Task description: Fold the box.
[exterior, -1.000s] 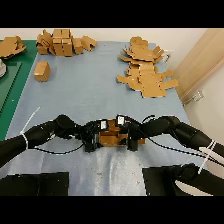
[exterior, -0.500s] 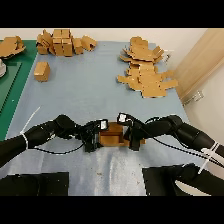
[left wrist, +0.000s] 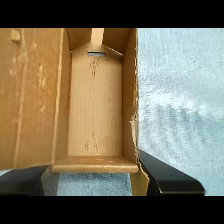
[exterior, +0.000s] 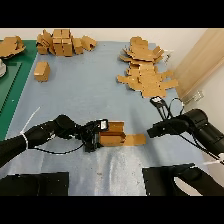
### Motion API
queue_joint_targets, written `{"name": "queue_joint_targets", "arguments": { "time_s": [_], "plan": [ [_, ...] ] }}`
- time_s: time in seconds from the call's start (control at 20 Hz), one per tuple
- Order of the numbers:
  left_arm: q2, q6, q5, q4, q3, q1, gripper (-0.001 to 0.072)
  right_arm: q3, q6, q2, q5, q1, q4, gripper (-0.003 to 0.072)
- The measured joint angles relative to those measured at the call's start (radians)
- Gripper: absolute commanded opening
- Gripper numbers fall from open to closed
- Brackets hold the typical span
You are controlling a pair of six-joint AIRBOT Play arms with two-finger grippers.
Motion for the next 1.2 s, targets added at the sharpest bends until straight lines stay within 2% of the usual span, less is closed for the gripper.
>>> {"name": "queue_joint_targets", "arguments": {
  "time_s": [0.2, 0.35, 0.5, 1.2],
  "plan": [
    [0.0, 0.0, 0.0, 0.0, 0.0, 0.0, 0.0355, -0.04, -0.002, -0.064, 0.013, -0.132, 0.197, 0.0004],
    [0.0, 0.0, 0.0, 0.0, 0.0, 0.0, 0.0355, -0.076, -0.075, -0.124, 0.059, -0.163, 0.402, 0.0003],
    [0.0, 0.0, 0.0, 0.0, 0.0, 0.0, 0.0355, -0.091, -0.122, -0.157, 0.092, -0.163, 0.533, 0.0003],
    [0.0, 0.0, 0.0, 0.0, 0.0, 0.0, 0.0355, -0.135, -0.18, -0.191, 0.159, -0.098, 0.724, 0.0003]
  ]
}}
